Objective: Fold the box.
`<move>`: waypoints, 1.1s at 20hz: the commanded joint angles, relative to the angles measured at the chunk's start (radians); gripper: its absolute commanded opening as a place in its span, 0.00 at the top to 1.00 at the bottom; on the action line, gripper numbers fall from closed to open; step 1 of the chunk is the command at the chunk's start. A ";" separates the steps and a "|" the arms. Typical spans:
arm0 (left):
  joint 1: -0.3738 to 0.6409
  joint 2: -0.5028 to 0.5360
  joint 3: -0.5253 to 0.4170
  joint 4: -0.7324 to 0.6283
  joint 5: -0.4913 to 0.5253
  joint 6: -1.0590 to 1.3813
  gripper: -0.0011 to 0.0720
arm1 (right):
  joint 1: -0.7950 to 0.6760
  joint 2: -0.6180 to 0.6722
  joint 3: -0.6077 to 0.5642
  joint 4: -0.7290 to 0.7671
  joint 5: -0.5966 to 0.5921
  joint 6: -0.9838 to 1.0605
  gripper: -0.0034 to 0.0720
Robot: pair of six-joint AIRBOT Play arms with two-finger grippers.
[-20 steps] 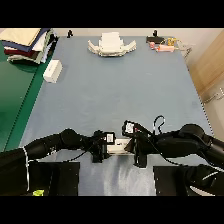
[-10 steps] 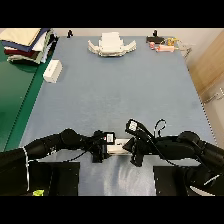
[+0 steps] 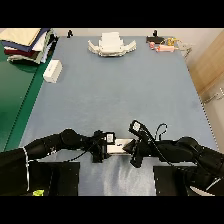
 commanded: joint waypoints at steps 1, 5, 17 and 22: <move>0.000 0.000 0.000 0.000 -0.001 0.000 0.28 | -0.001 -0.001 -0.010 -0.004 -0.004 0.010 0.95; 0.001 0.000 0.000 0.000 -0.001 0.000 0.28 | -0.001 -0.002 -0.010 -0.009 -0.004 0.011 0.95; 0.000 0.000 0.000 0.000 -0.001 0.000 0.28 | -0.001 0.036 0.044 -0.015 -0.003 0.037 0.95; 0.000 0.000 0.000 0.000 -0.001 0.000 0.28 | -0.001 0.051 0.061 -0.019 -0.004 0.045 0.95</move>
